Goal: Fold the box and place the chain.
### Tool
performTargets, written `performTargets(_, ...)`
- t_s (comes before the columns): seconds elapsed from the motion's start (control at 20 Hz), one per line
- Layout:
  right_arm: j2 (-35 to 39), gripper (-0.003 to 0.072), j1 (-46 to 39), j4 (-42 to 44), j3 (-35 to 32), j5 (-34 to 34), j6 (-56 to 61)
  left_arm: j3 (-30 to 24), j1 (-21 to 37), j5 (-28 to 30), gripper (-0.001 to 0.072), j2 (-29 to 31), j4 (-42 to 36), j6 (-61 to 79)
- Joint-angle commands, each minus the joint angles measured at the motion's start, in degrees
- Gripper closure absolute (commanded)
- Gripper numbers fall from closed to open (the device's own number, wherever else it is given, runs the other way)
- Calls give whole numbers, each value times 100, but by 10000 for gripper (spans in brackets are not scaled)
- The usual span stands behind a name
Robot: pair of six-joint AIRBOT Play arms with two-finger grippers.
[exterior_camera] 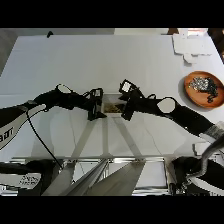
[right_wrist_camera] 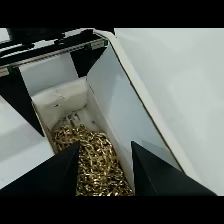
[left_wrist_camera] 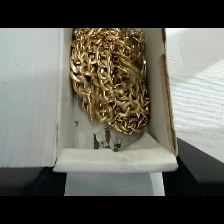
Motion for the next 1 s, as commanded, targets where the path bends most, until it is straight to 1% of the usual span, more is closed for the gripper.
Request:
performTargets(0.0, 0, 331, 24, -610, 243, 758, 595, 2, 2, 0, 552, 0, 2, 0)
performTargets(0.05, -2, 339, 24, -986, 442, 1202, 973, 2, 2, 0, 552, 2, 2, 0)
performTargets(0.1, -2, 373, 24, -1438, 684, 1696, 1408, 2, 2, 0, 552, 2, 2, 0)
performTargets(0.2, -2, 378, 24, -2389, 1287, 2704, 2446, 2, 2, 0, 552, 2, 2, 0)
performTargets(0.25, -4, 378, 22, -2756, 1567, 3080, 2791, 2, 2, 0, 552, 0, 2, 0)
performTargets(0.3, -11, 379, -22, -2981, 1867, 3403, 2977, 2, 2, 0, 552, 2, 2, 0)
performTargets(0.4, -87, 398, -269, -2889, 2459, 3882, 2983, 2, 0, 0, 552, 2, 2, 0)
performTargets(0.45, -155, 414, -437, -2785, 2787, 4037, 2986, 2, 2, 0, 552, 0, 2, 0)
performTargets(0.55, -356, 420, -756, -2765, 3329, 4026, 3220, 2, 2, -2, 552, 2, 2, 0)
performTargets(0.7, -1034, 420, -1196, -2798, 3956, 4037, 3794, 2, 2, 0, 552, 2, 2, 0)
performTargets(0.85, -1694, 417, -1215, -2732, 4044, 4192, 3821, 2, 2, 0, 552, 2, 2, 0)
performTargets(0.95, -2048, 415, -1123, -2247, 4044, 4564, 3329, 2, 2, 0, 552, 0, 2, 0)
